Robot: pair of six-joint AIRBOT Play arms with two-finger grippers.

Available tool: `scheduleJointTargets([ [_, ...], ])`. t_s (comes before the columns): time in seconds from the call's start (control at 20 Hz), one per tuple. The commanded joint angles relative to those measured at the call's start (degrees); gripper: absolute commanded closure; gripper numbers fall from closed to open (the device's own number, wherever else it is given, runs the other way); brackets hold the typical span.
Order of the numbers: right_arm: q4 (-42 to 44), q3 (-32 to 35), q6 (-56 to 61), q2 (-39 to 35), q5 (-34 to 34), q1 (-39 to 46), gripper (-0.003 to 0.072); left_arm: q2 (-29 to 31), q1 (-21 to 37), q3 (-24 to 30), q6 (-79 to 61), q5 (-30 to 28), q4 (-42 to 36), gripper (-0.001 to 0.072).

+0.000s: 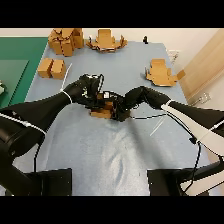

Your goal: Fold the box.

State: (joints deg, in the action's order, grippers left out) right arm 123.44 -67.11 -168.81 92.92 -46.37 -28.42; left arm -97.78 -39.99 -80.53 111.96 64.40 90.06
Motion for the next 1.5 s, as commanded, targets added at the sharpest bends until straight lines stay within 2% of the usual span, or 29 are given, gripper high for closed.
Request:
scheduleJointTargets([
  [0.0, 0.0, -0.1, -0.1, 0.0, 0.2, 0.0, 0.0172, -0.2, -2.1, 0.1, 2.7, 1.8, 7.6, 0.0702],
  [0.1, 0.0, -0.1, -0.1, 0.0, 0.2, 0.0, 0.0172, -0.2, -3.5, 0.1, 3.7, 2.1, 10.5, 0.0702],
  [0.75, 0.0, -0.1, -0.1, 0.0, 0.2, 0.0, 0.0173, -1.1, -4.0, -0.9, 7.4, 2.6, 11.9, 0.0696],
  [0.8, 0.0, -0.1, -0.1, 0.0, 0.2, 0.0, 0.0173, -1.1, -3.8, -1.3, 7.2, 2.7, 11.7, 0.0677],
  [0.85, 0.0, -0.1, -0.1, 0.0, 0.2, 0.0, 0.0172, -1.1, -3.8, -1.8, 6.9, 3.1, 11.5, 0.0379],
  [0.9, 0.0, -0.1, -0.1, 0.0, 0.2, 0.0, 0.0173, -1.1, -3.8, -2.4, 7.0, 3.6, 11.5, 0.0186],
  [1.25, 0.0, -0.1, -0.1, 0.0, 0.2, 0.0, 0.0173, 1.5, -2.9, -3.3, 7.0, 4.2, 10.8, 0.0186],
  [1.45, 0.0, -0.1, -0.1, 0.0, 0.2, 0.0, 0.0172, 3.4, -0.3, -3.3, 2.8, 4.6, 5.1, 0.0187],
])
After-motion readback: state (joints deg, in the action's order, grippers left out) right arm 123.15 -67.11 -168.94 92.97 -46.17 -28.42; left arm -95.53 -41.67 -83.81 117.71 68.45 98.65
